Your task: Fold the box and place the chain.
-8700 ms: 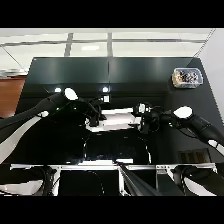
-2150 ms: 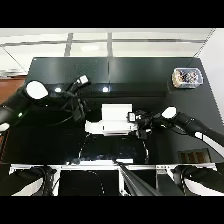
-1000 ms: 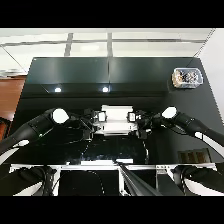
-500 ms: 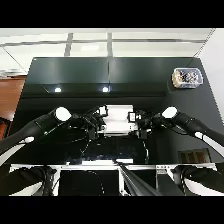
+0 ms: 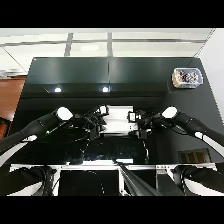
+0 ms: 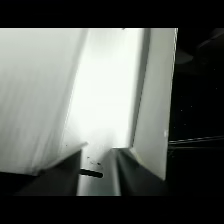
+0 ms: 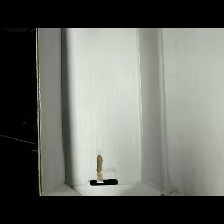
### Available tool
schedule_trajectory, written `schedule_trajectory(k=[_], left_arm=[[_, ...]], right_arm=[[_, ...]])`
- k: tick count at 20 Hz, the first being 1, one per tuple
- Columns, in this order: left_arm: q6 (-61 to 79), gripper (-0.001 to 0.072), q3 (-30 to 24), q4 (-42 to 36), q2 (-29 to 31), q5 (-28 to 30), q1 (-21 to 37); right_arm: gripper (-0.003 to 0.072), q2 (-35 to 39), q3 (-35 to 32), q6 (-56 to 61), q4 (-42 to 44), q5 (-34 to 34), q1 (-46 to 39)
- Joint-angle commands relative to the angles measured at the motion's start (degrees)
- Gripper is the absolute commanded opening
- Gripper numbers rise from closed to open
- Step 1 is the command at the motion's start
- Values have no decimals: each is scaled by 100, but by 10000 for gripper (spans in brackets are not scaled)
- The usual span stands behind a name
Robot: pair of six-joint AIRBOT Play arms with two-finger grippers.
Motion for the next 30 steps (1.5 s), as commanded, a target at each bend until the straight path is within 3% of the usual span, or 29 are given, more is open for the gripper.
schedule_trajectory(k=[1, 2, 3, 4, 8, 10, 12, 15, 17, 19, 21, 25, 30], left_arm=[[9, 367, -2, -4, -7, -2, 2], [-15, 254, 20, 79, -4, -4, 11], [-133, 88, 66, 205, 15, -50, 13], [-343, 27, 144, 442, 81, -186, 39], [-2448, 26, 481, 2098, 876, -901, 507], [-3757, 27, 562, 2461, 1368, -1261, 1091], [-4760, 27, 520, 2461, 1685, -1615, 1814], [-6994, 27, 74, 2411, 1606, -1858, 2881], [-7307, 27, -297, 1665, 1204, -2205, 3517], [-6712, 27, -592, 535, 699, -2345, 3842], [-6349, 26, -619, 92, 256, -2326, 3683], [-6297, 26, -533, 142, -275, -1910, 2798], [-6096, 27, -435, 90, -398, -1882, 2310]], right_arm=[[226, -2, 4, -2, 0, 2, 4], [226, -2, 4, -2, 0, 2, 4], [226, -2, 4, -2, 0, 2, 4], [226, -2, 4, -2, 0, 2, 4], [226, -2, 4, -2, 0, 2, 4], [226, -2, 4, -2, 0, 2, 4], [226, -2, 4, -2, 0, 0, 4], [226, -2, 4, -2, 0, 0, 4], [226, -2, 4, -2, 0, 2, 4], [226, -2, 4, -2, 0, 0, 4], [226, -2, 4, -2, 0, 2, 4], [226, -2, 4, -2, 0, 0, 4], [226, -2, 4, -2, 0, 0, 4]])
